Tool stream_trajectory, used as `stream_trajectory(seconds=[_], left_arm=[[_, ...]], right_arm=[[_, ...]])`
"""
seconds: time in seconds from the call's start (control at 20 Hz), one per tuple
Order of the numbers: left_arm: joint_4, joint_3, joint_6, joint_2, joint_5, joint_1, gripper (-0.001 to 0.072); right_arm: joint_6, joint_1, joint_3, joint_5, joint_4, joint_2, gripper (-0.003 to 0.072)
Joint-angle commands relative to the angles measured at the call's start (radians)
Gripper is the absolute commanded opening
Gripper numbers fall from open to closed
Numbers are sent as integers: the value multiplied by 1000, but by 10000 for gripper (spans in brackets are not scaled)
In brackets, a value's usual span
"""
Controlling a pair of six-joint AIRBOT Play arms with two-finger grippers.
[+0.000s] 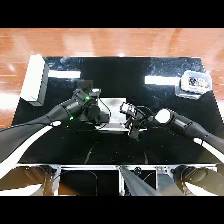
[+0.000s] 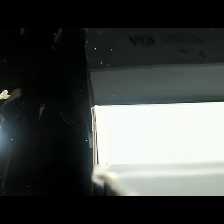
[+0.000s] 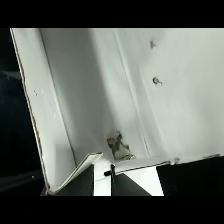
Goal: Fold the box and place the chain.
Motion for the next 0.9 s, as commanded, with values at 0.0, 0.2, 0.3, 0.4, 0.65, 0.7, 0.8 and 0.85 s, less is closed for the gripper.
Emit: stream_trajectory(seconds=[0.0,0.2,0.3,0.4,0.65,0.7,0.8,0.85], left_arm=[[-8,0,2,-1,-8,-1,24],[-7,0,2,-1,-8,-1,24],[-7,0,2,-1,-8,-1,24],[-8,0,2,-1,-7,-1,24],[-8,0,2,-1,-7,-1,24],[-8,0,2,-1,-8,-1,24],[-8,0,2,-1,-7,-1,24],[-8,0,2,-1,-8,-1,24]], right_arm=[[-46,1,1,-24,66,0,143],[-57,29,1,-27,79,-11,143],[-60,47,1,-55,79,-24,143],[-60,49,1,-83,80,-29,145],[-59,49,1,-92,79,-29,376],[-59,49,1,-92,79,-29,375],[-59,49,1,-92,80,-29,376],[-59,49,1,-97,83,-29,379]])
